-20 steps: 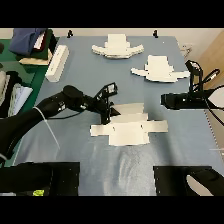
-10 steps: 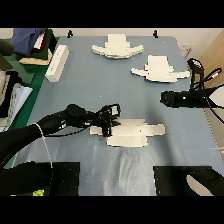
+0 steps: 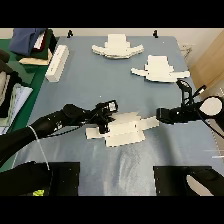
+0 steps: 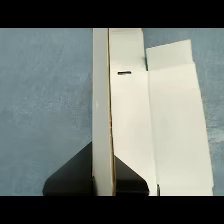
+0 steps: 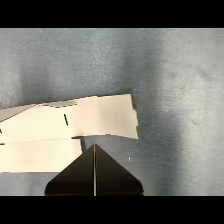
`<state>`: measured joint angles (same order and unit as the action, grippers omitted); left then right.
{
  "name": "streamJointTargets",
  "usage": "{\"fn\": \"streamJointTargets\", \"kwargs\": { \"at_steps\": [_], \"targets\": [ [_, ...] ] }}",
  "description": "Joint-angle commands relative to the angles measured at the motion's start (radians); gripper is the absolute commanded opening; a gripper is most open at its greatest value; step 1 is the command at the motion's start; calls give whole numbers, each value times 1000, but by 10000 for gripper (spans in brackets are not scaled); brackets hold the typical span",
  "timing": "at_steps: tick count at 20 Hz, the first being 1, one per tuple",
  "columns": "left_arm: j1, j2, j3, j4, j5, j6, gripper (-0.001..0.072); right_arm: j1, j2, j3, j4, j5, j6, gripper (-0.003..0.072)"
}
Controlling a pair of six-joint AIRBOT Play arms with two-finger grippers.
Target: Fold the box.
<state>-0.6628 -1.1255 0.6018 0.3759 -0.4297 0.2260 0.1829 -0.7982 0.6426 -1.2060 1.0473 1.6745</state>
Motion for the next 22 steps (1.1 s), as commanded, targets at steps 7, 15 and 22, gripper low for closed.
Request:
{"fn": "streamJointTargets", "kwargs": {
  "at_steps": [7, 15, 22],
  "targets": [
    [-3, 71, 12, 103, -184, -123, 14, 0, 0, -24, 11, -19, -18, 2],
    [-3, -23, 13, 99, -172, -106, 14, 0, 0, -24, 10, -37, -18, 2],
    [-3, -19, 14, 95, -181, -101, 15, 0, 0, -24, 10, -36, -18, 2]
  ]
}}
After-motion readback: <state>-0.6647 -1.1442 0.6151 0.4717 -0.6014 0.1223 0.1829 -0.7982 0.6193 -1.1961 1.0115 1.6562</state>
